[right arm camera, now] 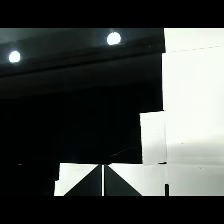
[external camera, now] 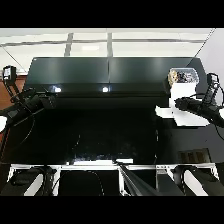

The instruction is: Fold the box and place the chain.

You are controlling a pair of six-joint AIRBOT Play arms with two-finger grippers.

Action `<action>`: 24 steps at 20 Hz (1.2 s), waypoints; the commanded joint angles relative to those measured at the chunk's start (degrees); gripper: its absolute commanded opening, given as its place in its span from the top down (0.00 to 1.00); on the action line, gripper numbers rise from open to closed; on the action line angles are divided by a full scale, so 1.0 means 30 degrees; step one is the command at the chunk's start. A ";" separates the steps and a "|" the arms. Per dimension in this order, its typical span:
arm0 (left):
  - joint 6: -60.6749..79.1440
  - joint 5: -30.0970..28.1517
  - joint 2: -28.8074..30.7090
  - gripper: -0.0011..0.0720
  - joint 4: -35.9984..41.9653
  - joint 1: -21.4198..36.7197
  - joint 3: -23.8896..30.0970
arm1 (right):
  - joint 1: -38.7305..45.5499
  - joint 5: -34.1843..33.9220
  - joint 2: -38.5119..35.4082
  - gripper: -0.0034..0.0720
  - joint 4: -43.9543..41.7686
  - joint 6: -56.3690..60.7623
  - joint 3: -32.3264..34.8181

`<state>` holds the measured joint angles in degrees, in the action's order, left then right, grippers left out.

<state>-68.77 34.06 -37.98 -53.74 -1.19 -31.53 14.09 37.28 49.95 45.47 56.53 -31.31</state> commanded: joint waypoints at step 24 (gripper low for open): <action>-0.0918 -0.0197 -0.1676 0.00 0.0328 0.0051 -0.0029 | 0.0226 -0.0357 0.0087 0.00 -0.0073 -0.0780 -0.0401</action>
<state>-71.24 32.56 -41.15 -52.80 -1.08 -31.48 14.35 36.51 50.09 38.76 54.89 -31.70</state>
